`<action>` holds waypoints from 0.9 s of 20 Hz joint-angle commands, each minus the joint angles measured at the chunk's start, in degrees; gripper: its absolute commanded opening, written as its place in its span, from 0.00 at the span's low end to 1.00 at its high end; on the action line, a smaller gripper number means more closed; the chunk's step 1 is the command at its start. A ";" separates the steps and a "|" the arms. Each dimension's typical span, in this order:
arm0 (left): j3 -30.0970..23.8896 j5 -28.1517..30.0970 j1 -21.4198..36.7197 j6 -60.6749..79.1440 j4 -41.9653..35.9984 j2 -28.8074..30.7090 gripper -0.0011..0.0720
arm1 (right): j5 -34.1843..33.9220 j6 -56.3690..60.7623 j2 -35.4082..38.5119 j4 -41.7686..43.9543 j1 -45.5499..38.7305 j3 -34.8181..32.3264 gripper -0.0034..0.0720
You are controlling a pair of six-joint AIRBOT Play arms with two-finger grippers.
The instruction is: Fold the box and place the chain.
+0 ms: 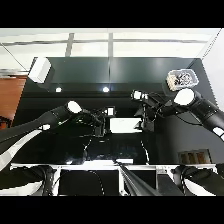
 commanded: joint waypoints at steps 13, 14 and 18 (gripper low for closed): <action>0.02 -0.02 0.00 0.02 0.02 -0.04 0.49 | -2.12 0.39 0.02 -0.44 0.85 -0.74 0.31; 0.02 -0.02 0.00 0.02 0.02 -0.04 0.49 | -1.86 0.39 0.02 -0.55 0.85 -0.74 0.31; 0.02 -0.02 0.00 0.02 0.02 -0.04 0.49 | -0.55 0.42 0.02 -0.66 0.85 -0.74 0.32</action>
